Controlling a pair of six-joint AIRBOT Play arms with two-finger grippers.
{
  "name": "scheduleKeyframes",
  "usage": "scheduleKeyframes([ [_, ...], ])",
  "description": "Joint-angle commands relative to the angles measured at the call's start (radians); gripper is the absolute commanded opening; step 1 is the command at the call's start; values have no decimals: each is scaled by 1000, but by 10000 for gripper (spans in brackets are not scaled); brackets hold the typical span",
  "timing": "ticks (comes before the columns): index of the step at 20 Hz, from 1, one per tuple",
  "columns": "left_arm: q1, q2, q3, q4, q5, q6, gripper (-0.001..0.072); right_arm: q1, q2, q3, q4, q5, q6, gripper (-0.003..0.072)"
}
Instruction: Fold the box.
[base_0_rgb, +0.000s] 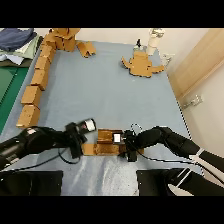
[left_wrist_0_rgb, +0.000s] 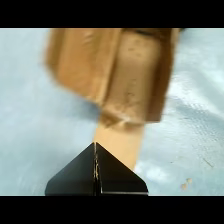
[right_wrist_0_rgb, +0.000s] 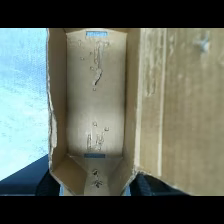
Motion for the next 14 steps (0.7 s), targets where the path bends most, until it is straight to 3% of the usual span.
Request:
scheduleKeyframes([
  [1,112,126,-4,257,-117,-591,9,1,1,0,0,0,1,505],
  [3,223,134,-20,251,-240,-808,9,1,1,0,0,0,1,505],
  [6,360,96,-74,137,-349,-865,9,1,1,0,0,0,1,505],
  [10,401,4,-109,-221,-307,-613,8,1,1,0,0,0,1,505],
  [14,341,-108,-109,-297,-239,-574,8,1,1,0,0,0,1,505],
])
